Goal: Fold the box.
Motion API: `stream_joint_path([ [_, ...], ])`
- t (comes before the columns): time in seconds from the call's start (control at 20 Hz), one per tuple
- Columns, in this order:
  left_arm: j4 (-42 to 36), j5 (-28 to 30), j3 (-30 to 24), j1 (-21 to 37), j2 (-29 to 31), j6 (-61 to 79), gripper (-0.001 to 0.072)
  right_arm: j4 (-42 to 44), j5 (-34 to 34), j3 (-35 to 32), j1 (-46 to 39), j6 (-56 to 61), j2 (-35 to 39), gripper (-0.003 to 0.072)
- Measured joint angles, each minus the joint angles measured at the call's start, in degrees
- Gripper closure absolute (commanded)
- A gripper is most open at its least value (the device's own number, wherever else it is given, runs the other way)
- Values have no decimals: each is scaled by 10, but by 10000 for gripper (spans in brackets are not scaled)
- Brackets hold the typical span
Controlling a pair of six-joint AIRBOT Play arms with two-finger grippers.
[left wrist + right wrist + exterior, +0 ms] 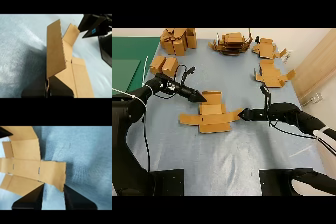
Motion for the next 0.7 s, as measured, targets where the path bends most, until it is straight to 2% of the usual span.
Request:
stream_joint_path([
  [0.25,-2,-45,9,-3,18,105,696,-184,-28,0,16,-24,130,292],
  [0.35,0,-57,8,-5,34,155,697,-236,-63,0,35,-68,186,221],
  [0.45,-2,-59,-3,-9,53,201,697,-266,-99,0,64,-118,224,221],
  [0.7,-6,-12,-83,-20,100,295,698,-322,-142,0,162,-176,236,221],
])
